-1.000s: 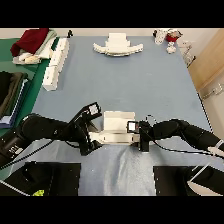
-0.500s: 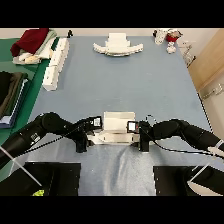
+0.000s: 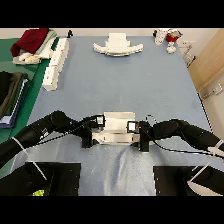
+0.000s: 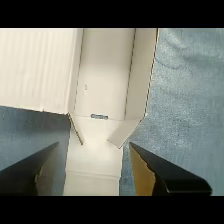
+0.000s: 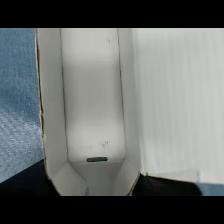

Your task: Fold the box.

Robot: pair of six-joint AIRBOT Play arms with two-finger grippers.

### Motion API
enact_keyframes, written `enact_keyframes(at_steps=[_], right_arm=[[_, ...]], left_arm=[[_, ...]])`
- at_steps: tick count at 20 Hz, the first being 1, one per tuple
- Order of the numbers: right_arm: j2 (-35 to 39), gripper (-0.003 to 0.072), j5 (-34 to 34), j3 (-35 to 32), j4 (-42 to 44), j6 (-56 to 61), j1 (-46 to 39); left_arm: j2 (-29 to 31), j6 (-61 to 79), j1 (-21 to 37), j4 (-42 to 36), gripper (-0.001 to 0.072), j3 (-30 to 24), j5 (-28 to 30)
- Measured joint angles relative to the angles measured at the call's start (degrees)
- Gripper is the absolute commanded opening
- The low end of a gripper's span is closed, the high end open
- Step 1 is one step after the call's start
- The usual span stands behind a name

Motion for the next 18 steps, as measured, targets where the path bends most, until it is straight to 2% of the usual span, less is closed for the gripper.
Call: enact_keyframes(at_steps=[3, 4, 5, 6, 14, 18], right_arm=[[0.0, 0.0506, 0.02, 0.0, 0.0, 0.0, 0.0], [0.0, 0.0506, 0.02, 0.0, 0.0, 0.0, 0.02], [0.0, 0.0506, 0.02, -0.02, -0.02, 0.0, 0.0], [0.0, 0.0505, 0.0, -0.02, 0.0, 0.0, 0.02], [0.0, 0.0506, 0.02, 0.0, 0.0, 0.0, 0.0], [0.0, 0.0505, 0.02, 0.0, 0.0, 0.04, 0.0]], left_arm=[[-0.33, 1.92, -0.02, -2.1, 0.0641, 0.0, 0.17], [-0.37, 2.29, -0.02, -2.62, 0.057, 0.0, 0.22], [-0.39, 2.62, -0.02, -3.02, 0.0355, 0.0, 0.31], [-0.46, 2.99, -0.02, -3.32, 0.0223, -0.02, 0.31], [-1.62, 8.55, -2.51, -7.19, 0.0217, -0.02, 0.66], [-2.97, 10.14, -3.28, -9.88, 0.0219, 0.0, 2.67]])
